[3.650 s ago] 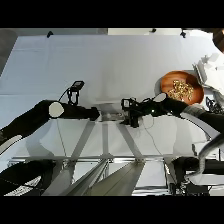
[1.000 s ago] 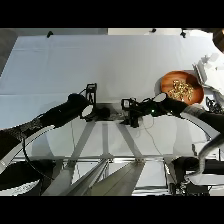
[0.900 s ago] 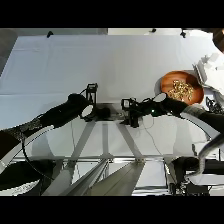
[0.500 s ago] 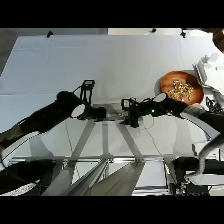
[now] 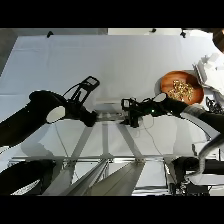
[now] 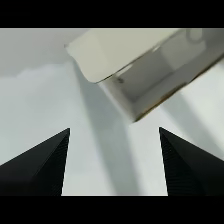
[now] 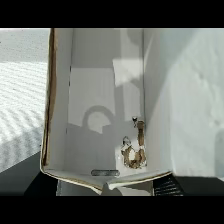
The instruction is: Fold the box and place the chain.
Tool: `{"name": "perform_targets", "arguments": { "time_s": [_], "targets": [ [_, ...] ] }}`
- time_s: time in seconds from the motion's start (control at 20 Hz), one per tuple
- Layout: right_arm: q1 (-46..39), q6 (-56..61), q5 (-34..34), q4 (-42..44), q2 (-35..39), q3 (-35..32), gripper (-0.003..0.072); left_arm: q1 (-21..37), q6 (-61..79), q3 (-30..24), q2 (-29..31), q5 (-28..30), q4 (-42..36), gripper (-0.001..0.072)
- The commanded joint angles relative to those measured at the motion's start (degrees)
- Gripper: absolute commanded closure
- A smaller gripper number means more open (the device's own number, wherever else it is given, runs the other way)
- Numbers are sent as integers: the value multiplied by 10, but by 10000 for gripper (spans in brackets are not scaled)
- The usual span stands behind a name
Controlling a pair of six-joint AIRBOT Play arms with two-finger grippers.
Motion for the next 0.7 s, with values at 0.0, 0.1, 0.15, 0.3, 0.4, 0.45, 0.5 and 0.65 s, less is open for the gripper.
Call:
{"name": "perform_targets", "arguments": {
  "time_s": [0.0,0.1,0.15,0.3,0.4,0.45,0.5,0.65],
  "targets": [
    [0,0,0,0,0,1,165,37,270,-29,11,29,-59,90],
    [0,0,0,0,0,1,165,83,437,-52,11,29,-154,90],
    [0,0,0,0,0,1,165,111,525,-63,11,30,-209,89],
    [0,0,0,0,0,1,165,200,769,-85,4,28,-342,50],
    [0,0,0,0,0,1,165,241,830,-86,-9,25,-357,49],
    [0,0,0,0,0,1,165,256,847,-86,-18,23,-364,39],
    [0,0,0,0,0,1,165,267,863,-86,-29,20,-376,7],
    [0,0,0,0,0,1,165,297,975,-86,-77,-6,-445,7]
  ]
}}
